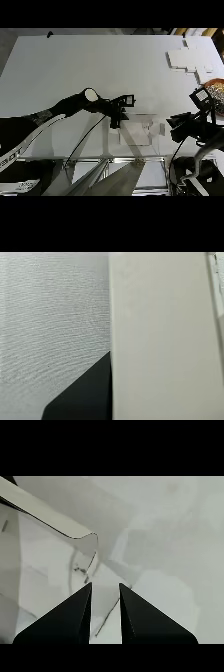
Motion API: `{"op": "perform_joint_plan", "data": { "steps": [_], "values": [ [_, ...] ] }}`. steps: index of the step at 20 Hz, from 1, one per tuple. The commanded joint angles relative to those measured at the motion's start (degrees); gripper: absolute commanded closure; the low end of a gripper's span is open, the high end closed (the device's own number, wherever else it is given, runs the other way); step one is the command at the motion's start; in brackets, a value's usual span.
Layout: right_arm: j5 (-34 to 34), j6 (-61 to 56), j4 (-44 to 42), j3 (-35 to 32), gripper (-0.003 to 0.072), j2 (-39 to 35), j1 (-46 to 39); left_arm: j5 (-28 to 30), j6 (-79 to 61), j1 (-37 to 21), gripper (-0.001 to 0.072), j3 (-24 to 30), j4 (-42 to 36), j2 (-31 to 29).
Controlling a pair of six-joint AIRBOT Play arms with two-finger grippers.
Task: Fold the box and place the chain.
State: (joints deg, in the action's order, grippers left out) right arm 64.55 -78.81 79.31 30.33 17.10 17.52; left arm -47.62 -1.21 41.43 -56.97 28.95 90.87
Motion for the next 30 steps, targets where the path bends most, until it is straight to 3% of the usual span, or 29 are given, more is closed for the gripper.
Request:
{"op": "perform_joint_plan", "data": {
  "steps": [1, 9, 21, 25, 30],
  "values": [
    [0.66, 0.04, -0.35, -0.04, 0.0491, -0.24, 0.02, 3.3, -1.6, 0.22, 0.0709, -0.07, -1.03, 1.07],
    [0.57, 0.07, -0.46, -0.07, 0.0492, -0.24, 0.02, 3.23, 1.14, 0.22, 0.0708, -0.07, 6.62, 1.07],
    [-0.22, 0.26, -0.15, -0.13, 0.0491, -0.24, 0.02, 3.23, 1.68, 0.22, 0.0699, -0.07, 6.62, 1.07],
    [-0.15, 5.92, -0.24, -0.13, 0.0491, -0.24, 0.02, 3.23, 1.68, 0.22, 0.0699, -0.07, 6.62, 1.07],
    [4.76, 12.13, -0.5, -0.13, 0.0492, -0.15, 0.02, 3.23, 1.68, 0.22, 0.0699, -0.07, 6.62, 1.07]
  ]
}}
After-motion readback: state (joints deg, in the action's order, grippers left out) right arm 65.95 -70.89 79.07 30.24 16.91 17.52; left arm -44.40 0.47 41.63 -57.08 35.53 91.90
